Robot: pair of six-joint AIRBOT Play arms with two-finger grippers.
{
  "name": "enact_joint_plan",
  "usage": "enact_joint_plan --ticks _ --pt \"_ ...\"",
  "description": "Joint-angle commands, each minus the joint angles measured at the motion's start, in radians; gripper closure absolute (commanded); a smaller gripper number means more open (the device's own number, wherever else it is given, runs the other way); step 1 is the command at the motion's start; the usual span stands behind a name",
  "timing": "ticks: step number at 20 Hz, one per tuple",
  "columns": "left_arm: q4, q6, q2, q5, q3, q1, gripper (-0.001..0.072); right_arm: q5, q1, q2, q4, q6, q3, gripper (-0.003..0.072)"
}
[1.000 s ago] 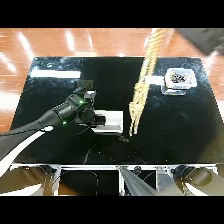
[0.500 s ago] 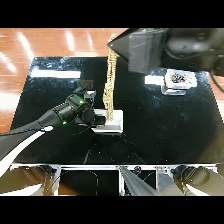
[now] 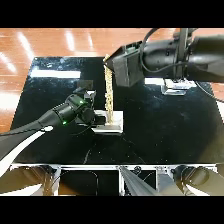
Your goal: Fold the box and place the chain.
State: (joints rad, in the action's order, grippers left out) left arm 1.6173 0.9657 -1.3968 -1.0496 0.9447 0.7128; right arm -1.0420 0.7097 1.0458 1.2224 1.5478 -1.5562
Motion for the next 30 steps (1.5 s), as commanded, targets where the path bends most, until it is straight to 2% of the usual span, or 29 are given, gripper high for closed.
enact_joint_plan --ticks 1,8,18,22,26,30 --pt "0.000 0.000 0.000 0.000 0.001 -0.001 0.0688 -0.025 0.016 -0.044 0.043 0.001 0.002 0.0657" --pt "0.000 0.000 0.000 0.000 0.001 -0.001 0.0688 -0.039 0.018 -0.137 0.042 0.021 0.002 0.0657" --pt "0.000 0.000 0.000 0.000 0.001 -0.001 0.0688 -0.015 0.018 -0.140 -0.010 0.002 0.002 0.0658" --pt "0.000 0.000 0.000 0.000 0.001 -0.001 0.0688 -0.058 0.018 -0.131 -0.007 0.003 0.003 0.0658" --pt "0.000 0.000 0.000 0.000 0.001 -0.001 0.0688 -0.073 0.017 -0.122 -0.007 0.012 0.118 0.0658" --pt "0.000 0.000 0.000 0.000 0.001 -0.001 0.0688 0.000 0.017 -0.119 -0.006 0.013 0.274 0.0659"
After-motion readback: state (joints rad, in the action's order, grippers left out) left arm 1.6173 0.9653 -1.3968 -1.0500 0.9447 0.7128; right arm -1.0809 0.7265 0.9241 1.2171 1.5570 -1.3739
